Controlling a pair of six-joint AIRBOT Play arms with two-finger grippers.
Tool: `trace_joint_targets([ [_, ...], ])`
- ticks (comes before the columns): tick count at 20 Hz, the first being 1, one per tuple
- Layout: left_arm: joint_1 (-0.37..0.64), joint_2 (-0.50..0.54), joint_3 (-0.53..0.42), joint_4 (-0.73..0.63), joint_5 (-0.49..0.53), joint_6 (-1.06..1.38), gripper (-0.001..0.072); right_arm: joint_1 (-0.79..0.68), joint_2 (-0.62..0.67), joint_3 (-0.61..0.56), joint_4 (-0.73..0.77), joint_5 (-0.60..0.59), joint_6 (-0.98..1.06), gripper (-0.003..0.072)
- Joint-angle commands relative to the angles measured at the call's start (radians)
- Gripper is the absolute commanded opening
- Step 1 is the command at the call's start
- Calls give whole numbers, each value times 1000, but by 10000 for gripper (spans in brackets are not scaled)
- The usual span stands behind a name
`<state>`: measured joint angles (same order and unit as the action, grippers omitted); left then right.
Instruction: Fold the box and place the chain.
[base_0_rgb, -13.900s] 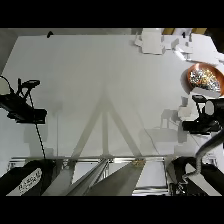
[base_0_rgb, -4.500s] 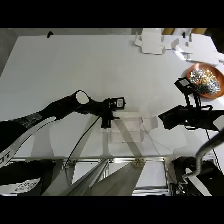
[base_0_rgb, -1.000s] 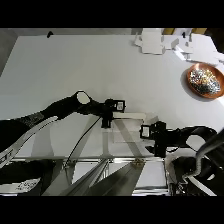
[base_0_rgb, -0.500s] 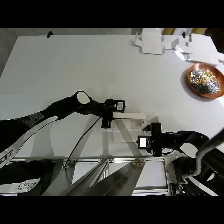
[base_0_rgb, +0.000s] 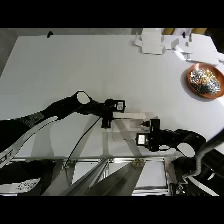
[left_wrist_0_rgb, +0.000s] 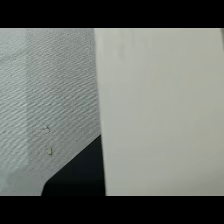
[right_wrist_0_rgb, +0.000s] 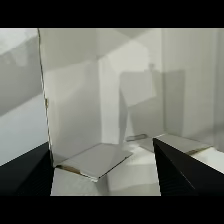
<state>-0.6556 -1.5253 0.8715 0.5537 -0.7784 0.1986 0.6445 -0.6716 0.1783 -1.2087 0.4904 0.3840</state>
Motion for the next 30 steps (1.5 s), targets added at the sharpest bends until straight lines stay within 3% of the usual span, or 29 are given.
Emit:
trace_joint_targets([
  [1, -1, 0, 0, 0, 0, 0, 10, 0, -12, 1, -25, -61, 0, 640],
  [5, -1, 0, 0, 0, 0, 0, 10, 0, -12, 49, -49, 45, 34, 640],
  [12, -1, 0, 0, 0, -3, 0, 10, -5, -13, 107, -53, 132, 74, 640],
  [18, -1, 0, 0, 0, -3, 0, 10, -172, -33, 133, 31, 175, 109, 640],
  [26, -1, 0, 0, 0, -4, 0, 10, -231, -165, 142, 187, 105, -62, 681],
  [30, -1, 0, 0, 0, -3, 0, 10, -321, -216, 176, 381, 168, -339, 681],
])
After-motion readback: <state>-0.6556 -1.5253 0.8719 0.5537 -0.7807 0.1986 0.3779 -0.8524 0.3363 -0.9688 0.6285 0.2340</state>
